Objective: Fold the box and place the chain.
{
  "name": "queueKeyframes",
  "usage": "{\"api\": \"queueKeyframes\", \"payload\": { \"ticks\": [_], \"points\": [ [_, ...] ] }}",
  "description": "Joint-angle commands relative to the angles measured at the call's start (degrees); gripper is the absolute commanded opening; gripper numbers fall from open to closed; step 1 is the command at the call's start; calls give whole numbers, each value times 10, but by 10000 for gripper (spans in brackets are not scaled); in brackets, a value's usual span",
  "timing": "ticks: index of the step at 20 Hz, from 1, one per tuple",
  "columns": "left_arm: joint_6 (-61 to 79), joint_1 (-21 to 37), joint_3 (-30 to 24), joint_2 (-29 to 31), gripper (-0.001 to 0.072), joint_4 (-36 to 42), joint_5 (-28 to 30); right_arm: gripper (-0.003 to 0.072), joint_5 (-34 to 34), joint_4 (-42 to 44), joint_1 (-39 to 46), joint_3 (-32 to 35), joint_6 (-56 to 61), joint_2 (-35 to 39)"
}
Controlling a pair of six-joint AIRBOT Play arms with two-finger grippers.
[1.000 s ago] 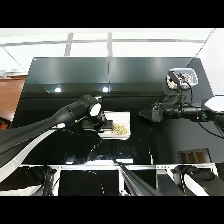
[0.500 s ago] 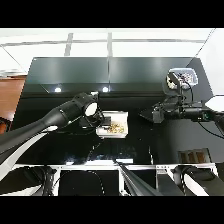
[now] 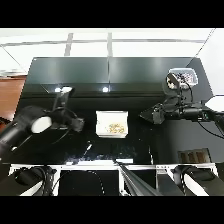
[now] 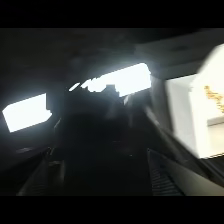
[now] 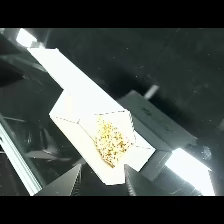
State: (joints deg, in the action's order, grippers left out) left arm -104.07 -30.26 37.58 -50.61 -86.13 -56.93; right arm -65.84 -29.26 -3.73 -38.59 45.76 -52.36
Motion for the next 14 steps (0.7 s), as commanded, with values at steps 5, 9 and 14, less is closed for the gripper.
{"api": "queueKeyframes", "payload": {
  "ticks": [5, 9, 14],
  "points": [
    [733, 216, -166, 24, 700, 388, 5, 324, 4, 1, 0, 0, -6, 0],
    [1000, 179, -165, -7, 716, 396, 17, 324, 3, 1, 0, 0, -3, 0],
    [1102, 169, -156, -70, 716, 523, 40, 324, 7, 0, 0, 0, -3, 0]
  ]
}}
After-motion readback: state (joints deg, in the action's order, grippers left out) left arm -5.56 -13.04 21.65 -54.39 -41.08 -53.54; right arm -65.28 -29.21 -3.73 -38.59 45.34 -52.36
